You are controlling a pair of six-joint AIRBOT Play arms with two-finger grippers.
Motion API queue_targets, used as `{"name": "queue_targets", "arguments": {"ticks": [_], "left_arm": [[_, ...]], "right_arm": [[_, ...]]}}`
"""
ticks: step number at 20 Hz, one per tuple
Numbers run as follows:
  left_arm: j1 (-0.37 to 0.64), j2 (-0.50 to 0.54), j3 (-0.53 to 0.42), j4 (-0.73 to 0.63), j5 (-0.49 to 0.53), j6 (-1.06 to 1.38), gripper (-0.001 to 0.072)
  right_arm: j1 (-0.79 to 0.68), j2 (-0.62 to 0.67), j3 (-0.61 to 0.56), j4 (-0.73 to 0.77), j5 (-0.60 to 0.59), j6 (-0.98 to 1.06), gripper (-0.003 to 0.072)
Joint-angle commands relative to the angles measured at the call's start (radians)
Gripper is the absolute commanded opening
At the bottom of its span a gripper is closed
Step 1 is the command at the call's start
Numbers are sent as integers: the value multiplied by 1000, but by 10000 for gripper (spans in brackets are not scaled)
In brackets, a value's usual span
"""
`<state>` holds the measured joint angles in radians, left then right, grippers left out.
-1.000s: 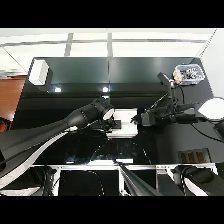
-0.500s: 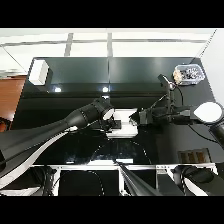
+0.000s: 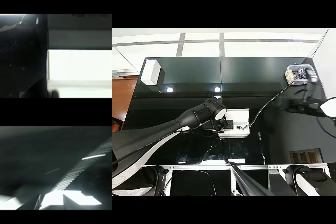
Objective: Fold the box and place the chain.
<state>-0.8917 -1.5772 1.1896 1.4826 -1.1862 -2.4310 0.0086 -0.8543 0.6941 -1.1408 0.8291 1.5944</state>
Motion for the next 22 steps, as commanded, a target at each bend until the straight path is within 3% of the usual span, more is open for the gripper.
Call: {"name": "queue_targets", "arguments": {"ticks": [1,4,5,6,8,14,17,19,21,22], "left_arm": [[1,0,0,0,0,0,28],[1,0,0,0,0,0,28],[1,0,0,0,0,0,28],[1,0,0,0,0,0,28],[1,0,0,0,0,0,28],[1,0,0,0,0,0,28],[1,0,0,0,0,0,28],[1,0,0,0,0,0,28],[1,0,0,0,0,0,28],[1,0,0,0,0,0,28]], "right_arm": [[-166,-20,0,-418,-147,328,337],[-227,-116,0,-434,-294,438,344],[-227,-165,4,-414,-359,441,543],[-223,-227,24,-367,-409,440,631],[-217,-363,114,-297,-424,439,631],[-200,-772,583,-174,-27,262,621],[-200,-880,688,-174,11,240,620],[-201,-913,712,-166,18,240,418],[-200,-912,713,-165,24,237,13],[-200,-906,713,-164,47,222,25]]}}
